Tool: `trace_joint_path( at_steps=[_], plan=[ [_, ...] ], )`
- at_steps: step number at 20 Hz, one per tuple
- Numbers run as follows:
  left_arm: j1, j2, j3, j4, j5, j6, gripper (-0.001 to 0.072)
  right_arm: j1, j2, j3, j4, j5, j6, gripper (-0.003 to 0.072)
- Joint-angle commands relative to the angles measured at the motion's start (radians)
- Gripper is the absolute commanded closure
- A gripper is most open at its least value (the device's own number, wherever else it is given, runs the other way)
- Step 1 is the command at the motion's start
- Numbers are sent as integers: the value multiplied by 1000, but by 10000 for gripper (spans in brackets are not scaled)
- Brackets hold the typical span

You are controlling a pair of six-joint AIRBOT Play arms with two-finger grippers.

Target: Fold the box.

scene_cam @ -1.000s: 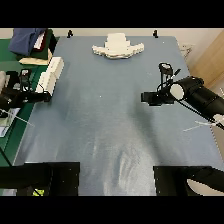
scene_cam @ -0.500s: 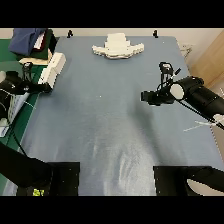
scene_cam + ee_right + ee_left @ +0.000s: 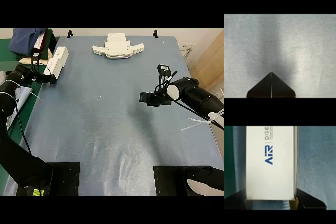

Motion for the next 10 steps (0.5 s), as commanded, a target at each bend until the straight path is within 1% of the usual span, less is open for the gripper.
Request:
trace_joint_path(
  at_steps=[1, 10],
  plan=[
    [-13, -13, 17, 6, 45, 16, 298, 0, -11, 1, 0, 0, 3, 681],
    [-11, -87, 18, 6, 44, 17, 297, 2, -11, 1, 5, 1, 3, 681]
  ],
)
